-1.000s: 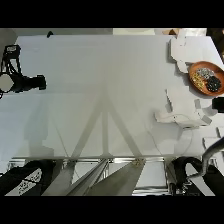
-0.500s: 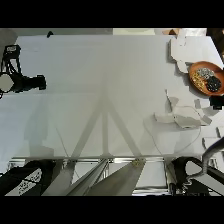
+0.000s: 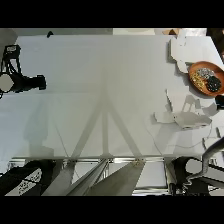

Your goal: Fold the box and place the chain.

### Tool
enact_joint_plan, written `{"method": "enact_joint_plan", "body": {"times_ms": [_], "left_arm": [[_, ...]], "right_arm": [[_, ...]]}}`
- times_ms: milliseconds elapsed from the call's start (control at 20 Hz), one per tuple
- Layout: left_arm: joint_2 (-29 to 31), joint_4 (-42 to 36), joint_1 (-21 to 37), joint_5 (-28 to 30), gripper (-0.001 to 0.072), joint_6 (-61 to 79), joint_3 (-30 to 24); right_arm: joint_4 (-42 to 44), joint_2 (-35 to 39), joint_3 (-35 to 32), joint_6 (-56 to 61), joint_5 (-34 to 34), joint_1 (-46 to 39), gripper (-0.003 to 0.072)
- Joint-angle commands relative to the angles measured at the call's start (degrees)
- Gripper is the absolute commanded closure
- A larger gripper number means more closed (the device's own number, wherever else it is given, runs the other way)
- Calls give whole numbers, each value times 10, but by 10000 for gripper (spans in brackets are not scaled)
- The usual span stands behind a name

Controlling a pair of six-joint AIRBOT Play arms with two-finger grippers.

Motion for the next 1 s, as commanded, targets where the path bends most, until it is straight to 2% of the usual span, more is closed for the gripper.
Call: {"method": "enact_joint_plan", "body": {"times_ms": [0,300,400,500,600,800,950], "left_arm": [[0,0,1,0,21,0,0],[0,0,1,0,21,0,0],[0,0,1,0,21,0,0],[0,0,1,0,21,0,0],[0,0,1,0,21,0,0],[0,0,1,0,21,0,0],[0,0,1,0,21,0,0]], "right_arm": [[61,-24,2,-52,-17,-28,208],[63,-59,2,-65,-66,-24,211],[64,-71,2,-78,-78,-24,244],[56,-77,2,-96,-79,-24,393],[46,-79,2,-106,-83,-24,452],[48,-81,2,-125,-80,-23,664],[47,-80,2,-167,-56,-2,671]]}}
